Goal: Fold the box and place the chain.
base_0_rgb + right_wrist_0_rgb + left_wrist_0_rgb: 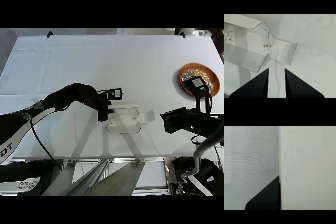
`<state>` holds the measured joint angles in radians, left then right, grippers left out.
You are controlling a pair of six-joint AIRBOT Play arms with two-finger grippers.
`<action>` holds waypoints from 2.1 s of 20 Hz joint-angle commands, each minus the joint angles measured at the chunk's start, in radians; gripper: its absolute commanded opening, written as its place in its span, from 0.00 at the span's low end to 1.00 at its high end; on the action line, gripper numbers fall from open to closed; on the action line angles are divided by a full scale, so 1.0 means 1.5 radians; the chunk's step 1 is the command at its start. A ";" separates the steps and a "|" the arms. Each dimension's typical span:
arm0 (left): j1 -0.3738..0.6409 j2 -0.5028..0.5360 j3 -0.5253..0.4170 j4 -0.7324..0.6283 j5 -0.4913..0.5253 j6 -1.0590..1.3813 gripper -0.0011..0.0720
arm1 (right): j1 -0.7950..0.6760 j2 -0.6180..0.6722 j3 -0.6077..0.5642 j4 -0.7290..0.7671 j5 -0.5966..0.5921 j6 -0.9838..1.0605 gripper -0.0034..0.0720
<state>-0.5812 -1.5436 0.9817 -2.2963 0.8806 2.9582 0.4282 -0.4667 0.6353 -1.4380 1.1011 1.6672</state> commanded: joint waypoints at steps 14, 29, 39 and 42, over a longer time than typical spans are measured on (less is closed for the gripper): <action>0.004 -0.001 -0.001 0.001 0.032 0.001 0.03 | 0.001 -0.002 0.000 0.001 -0.011 -0.101 0.34; 0.004 -0.001 -0.001 0.001 0.032 0.000 0.04 | 0.001 -0.124 -0.042 0.078 -0.069 -0.549 0.06; 0.004 -0.001 -0.001 0.001 0.032 0.000 0.04 | 0.001 -0.271 -0.059 0.076 -0.093 -0.801 0.93; 0.004 -0.001 -0.001 0.001 0.032 0.000 0.04 | -0.002 -0.271 -0.060 0.102 -0.063 -0.826 0.97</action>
<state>-0.5755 -1.5440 0.9813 -2.2951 0.9283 2.9585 0.4278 -0.8646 0.5468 -1.3186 0.9527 0.5102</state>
